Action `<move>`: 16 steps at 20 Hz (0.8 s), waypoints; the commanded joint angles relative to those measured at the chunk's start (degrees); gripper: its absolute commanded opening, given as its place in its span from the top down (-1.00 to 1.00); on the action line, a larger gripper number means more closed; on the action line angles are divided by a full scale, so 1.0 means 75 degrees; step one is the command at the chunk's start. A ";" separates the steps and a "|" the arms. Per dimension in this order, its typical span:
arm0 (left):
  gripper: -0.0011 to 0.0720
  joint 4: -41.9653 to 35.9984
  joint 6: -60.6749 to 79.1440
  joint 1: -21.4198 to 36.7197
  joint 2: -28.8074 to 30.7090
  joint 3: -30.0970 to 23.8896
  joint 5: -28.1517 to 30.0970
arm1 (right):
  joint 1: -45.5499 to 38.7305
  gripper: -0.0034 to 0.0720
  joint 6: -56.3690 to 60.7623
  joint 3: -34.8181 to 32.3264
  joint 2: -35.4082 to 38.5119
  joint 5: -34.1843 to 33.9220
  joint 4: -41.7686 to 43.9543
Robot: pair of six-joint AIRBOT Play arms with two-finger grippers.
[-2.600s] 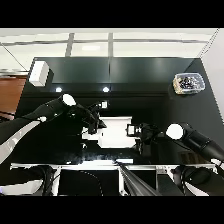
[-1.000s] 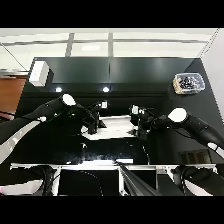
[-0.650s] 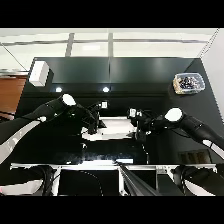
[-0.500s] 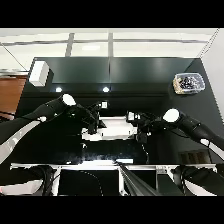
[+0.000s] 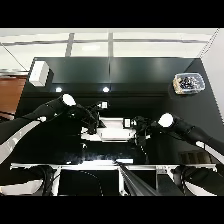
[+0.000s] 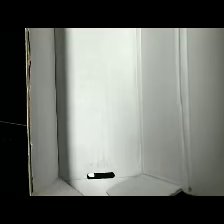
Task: Fold the box and place the chain.
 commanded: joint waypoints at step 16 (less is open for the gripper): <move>0.90 -0.0003 -0.0006 -0.0003 -0.0003 0.0000 0.0015 | 0.0090 -0.89 0.0085 -0.0312 -0.0006 -0.0274 0.0391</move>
